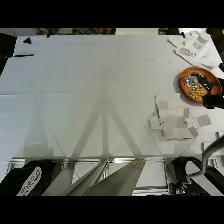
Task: Fold the box and place the chain.
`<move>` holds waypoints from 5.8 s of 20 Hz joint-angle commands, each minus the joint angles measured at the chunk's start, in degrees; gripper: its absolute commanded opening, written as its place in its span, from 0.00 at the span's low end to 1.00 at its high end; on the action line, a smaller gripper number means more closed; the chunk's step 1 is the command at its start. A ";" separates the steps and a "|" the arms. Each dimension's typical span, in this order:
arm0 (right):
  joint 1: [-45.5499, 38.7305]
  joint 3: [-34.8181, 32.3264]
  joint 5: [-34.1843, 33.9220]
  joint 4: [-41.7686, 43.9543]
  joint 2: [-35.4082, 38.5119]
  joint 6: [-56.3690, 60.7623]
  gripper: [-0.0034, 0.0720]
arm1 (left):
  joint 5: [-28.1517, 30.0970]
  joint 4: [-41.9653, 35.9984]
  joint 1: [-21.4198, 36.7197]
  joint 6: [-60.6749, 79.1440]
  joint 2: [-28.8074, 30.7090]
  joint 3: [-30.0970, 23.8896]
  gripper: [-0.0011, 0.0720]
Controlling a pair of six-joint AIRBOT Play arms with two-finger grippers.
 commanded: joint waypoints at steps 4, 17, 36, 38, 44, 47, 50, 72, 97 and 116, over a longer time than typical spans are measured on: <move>-11.45 0.00 3.26 -1.14 -2.40 -8.90 0.64 | 0.00 0.02 -0.02 0.00 0.04 0.02 0.97; -12.81 0.02 1.70 -0.02 -22.10 -18.23 0.64 | 0.00 0.02 -0.02 0.00 0.04 0.02 0.97; -12.79 0.00 3.28 27.45 -20.76 -31.15 0.05 | 0.00 0.02 -0.02 0.00 0.04 0.02 0.97; -12.07 -0.02 3.37 35.41 -20.52 -32.54 0.05 | 0.00 0.00 -0.02 0.00 0.04 0.02 0.97; -3.08 -4.22 -2.95 46.40 -18.73 -36.68 0.05 | 0.00 0.02 -0.02 0.00 0.04 0.02 0.97; 3.69 -7.04 -7.50 56.37 -18.62 -41.03 0.05 | 0.00 0.02 -0.02 0.00 0.04 0.02 0.97; 12.44 -10.93 -14.71 63.71 -18.62 -44.46 0.05 | 0.00 0.00 -0.02 0.00 0.04 0.02 0.97; 34.23 -15.43 -32.68 69.77 -18.64 -46.95 0.06 | 0.00 0.02 -0.02 0.00 0.04 0.02 0.97; 34.23 -15.43 -32.70 69.77 -18.62 -46.95 0.06 | -28.68 -17.86 -12.24 24.90 -45.24 20.33 0.97; 34.23 -15.43 -32.70 69.77 -18.62 -46.95 0.06 | -41.13 -24.44 -15.58 47.93 -57.92 24.15 0.95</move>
